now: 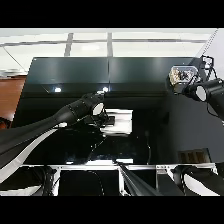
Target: Fold the box and place the chain.
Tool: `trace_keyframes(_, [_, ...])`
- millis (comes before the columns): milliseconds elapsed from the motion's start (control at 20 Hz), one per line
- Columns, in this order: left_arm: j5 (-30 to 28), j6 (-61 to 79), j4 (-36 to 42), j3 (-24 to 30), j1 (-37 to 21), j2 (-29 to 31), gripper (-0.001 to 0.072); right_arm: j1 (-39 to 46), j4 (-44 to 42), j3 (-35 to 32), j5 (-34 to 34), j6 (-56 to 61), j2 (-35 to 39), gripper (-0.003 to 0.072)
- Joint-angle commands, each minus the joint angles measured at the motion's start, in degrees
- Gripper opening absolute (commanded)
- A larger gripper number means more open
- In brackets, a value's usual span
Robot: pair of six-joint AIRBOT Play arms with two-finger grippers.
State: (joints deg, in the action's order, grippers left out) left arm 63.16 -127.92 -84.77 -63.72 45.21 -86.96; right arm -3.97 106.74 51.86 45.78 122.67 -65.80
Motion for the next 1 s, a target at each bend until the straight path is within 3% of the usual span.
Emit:
trace_keyframes(0, [0.1,0.0,0.0,0.0,0.0,0.0,0.003,2.0,-1.7,3.3,-1.2,-2.1,-3.8,0.0711])
trace_keyframes(150, [0.5,0.0,0.0,0.0,0.0,0.0,0.003,4.3,-2.3,10.4,0.5,-2.9,-8.3,0.0711])
trace_keyframes(450, [1.0,0.0,0.0,0.0,0.0,0.0,0.003,8.1,-12.0,28.4,8.7,-8.1,-20.4,0.0711])
trace_keyframes(700, [0.9,0.0,0.0,0.0,0.0,0.0,0.003,9.9,-14.4,37.7,11.6,-7.8,-30.2,0.0709])
trace_keyframes(750, [0.9,0.0,0.0,0.0,0.0,0.0,0.003,10.5,-16.5,39.2,12.1,-7.1,-32.0,0.0695])
trace_keyframes(800, [1.0,0.0,0.0,0.0,0.0,0.0,0.003,11.3,-19.8,40.6,12.3,-6.5,-33.9,0.0615])
trace_keyframes(950, [0.9,0.0,0.0,0.0,0.0,0.0,0.003,13.2,-24.7,43.7,12.4,-1.5,-37.8,0.06])
